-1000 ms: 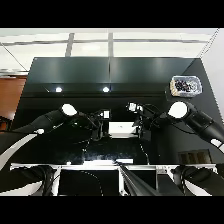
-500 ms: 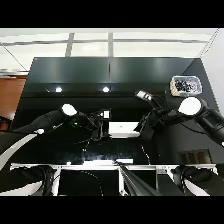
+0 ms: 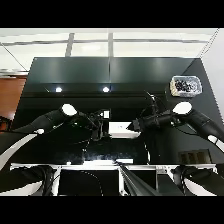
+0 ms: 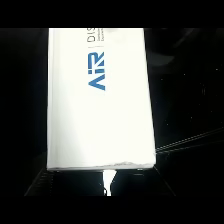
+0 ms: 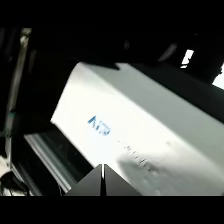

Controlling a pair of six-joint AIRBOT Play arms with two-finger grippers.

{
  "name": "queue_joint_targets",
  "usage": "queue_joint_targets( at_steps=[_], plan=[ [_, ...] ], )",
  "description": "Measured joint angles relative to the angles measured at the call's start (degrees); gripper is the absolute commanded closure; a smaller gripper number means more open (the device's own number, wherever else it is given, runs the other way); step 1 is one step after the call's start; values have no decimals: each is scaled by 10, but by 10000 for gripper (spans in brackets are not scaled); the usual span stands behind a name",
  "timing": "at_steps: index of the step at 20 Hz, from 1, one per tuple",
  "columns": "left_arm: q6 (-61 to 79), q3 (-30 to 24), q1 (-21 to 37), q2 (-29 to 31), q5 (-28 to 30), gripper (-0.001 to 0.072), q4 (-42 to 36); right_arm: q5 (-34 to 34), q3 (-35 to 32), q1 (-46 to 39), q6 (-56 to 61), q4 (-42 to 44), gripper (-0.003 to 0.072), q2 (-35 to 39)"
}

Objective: Fold the box and place the chain.

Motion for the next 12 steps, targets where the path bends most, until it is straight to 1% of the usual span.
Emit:
queue_joint_targets(
  at_steps=[5, 12],
  plan=[
    [0, 0, 0, 0, 0, 248, 0, -14, -3, 2, 15, -5, 677, -38],
    [0, 0, 0, 0, 0, 248, 0, -17, 0, 3, 14, -22, 677, -44]
  ],
)
